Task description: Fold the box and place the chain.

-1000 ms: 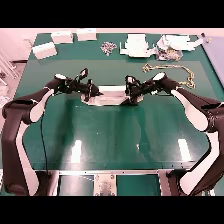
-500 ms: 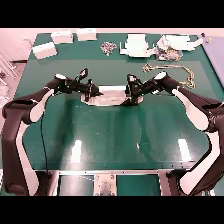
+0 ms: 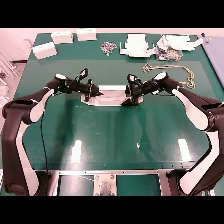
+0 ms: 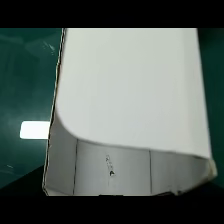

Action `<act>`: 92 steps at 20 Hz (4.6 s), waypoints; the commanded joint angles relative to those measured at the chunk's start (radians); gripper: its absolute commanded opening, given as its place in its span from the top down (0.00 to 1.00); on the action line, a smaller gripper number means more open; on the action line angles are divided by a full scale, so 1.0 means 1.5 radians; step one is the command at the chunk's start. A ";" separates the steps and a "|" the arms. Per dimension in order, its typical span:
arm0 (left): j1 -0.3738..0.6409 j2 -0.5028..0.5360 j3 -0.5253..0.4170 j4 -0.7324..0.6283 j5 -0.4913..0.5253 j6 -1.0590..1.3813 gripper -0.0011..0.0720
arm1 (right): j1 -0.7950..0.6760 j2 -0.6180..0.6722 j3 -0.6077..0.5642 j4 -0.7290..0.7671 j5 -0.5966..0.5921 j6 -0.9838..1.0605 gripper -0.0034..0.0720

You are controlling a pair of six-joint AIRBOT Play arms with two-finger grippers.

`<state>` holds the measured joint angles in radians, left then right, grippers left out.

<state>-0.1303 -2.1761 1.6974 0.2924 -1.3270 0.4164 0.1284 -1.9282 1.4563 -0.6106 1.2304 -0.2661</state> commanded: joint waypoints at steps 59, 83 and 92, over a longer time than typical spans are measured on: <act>0.000 0.001 0.001 -0.001 0.000 0.001 0.96 | 0.003 -0.021 -0.001 -0.009 -0.024 -0.038 0.28; 0.033 0.045 0.001 -0.080 -0.080 0.020 0.33 | 0.003 -0.021 -0.001 -0.009 -0.024 -0.038 0.28; 0.098 0.090 0.010 -0.085 -0.253 -0.017 0.97 | 0.003 -0.021 -0.001 -0.009 -0.024 -0.038 0.28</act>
<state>0.0002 -2.0613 1.7111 0.1665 -1.6314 0.4145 0.1333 -1.9587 1.4548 -0.6243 1.1938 -0.3233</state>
